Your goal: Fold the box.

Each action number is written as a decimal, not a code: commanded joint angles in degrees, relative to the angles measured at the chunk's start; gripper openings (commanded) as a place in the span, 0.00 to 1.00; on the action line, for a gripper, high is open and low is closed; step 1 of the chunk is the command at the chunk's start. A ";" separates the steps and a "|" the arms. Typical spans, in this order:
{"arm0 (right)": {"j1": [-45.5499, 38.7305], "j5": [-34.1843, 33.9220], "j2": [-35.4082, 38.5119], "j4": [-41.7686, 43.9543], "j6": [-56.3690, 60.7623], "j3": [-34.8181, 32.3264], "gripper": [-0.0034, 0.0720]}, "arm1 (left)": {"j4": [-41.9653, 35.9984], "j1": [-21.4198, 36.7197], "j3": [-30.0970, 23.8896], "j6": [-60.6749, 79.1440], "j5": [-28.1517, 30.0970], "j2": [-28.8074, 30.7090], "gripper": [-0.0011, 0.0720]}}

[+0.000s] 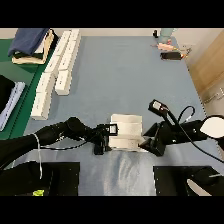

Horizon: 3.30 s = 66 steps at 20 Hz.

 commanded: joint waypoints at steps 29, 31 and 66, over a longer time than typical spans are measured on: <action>0.11 -20.02 -9.44 13.29 -46.71 -13.27 0.85 | 0.02 0.02 0.00 0.02 0.00 -0.02 0.72; 0.11 -21.24 -10.51 13.27 -46.69 -13.27 0.94 | 0.02 0.02 0.00 0.02 0.00 -0.02 0.72; -9.01 -4.57 -8.31 -16.72 58.82 -10.27 0.05 | 0.02 0.02 0.02 0.02 0.00 -0.02 0.72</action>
